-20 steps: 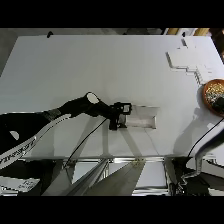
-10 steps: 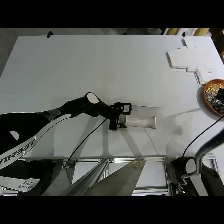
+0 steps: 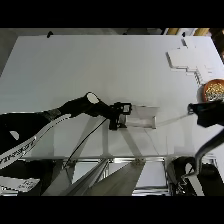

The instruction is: Fold the box and place the chain.

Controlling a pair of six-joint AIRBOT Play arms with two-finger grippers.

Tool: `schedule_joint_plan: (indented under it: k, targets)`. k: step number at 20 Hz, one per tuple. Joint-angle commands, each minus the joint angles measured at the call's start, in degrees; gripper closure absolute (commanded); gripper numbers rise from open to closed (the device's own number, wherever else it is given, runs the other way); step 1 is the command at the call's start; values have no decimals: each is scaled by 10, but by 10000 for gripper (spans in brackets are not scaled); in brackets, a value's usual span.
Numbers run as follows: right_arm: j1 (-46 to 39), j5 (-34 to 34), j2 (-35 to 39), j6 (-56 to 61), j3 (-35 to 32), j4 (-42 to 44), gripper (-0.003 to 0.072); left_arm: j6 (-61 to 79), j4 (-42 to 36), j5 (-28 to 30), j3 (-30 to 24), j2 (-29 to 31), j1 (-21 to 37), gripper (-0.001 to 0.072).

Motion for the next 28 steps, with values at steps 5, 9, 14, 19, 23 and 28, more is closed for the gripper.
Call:
schedule_joint_plan:
  k: [5,9,14,19,23,28]
  targets:
    - [167,-108,11,3,-89,84,667,-1,0,0,0,0,0,502]
    - [246,-196,-39,-13,-147,84,667,-1,0,0,0,0,0,502]
    - [316,-280,-176,-27,-154,76,667,-1,0,0,0,0,0,502]
    - [322,-292,-255,-27,-154,73,666,-1,0,0,0,0,0,502]
    - [322,-284,-257,-27,-153,64,464,-1,0,0,0,0,0,502]
    - [310,-137,-205,-27,-68,-73,481,-1,0,0,0,0,0,502]
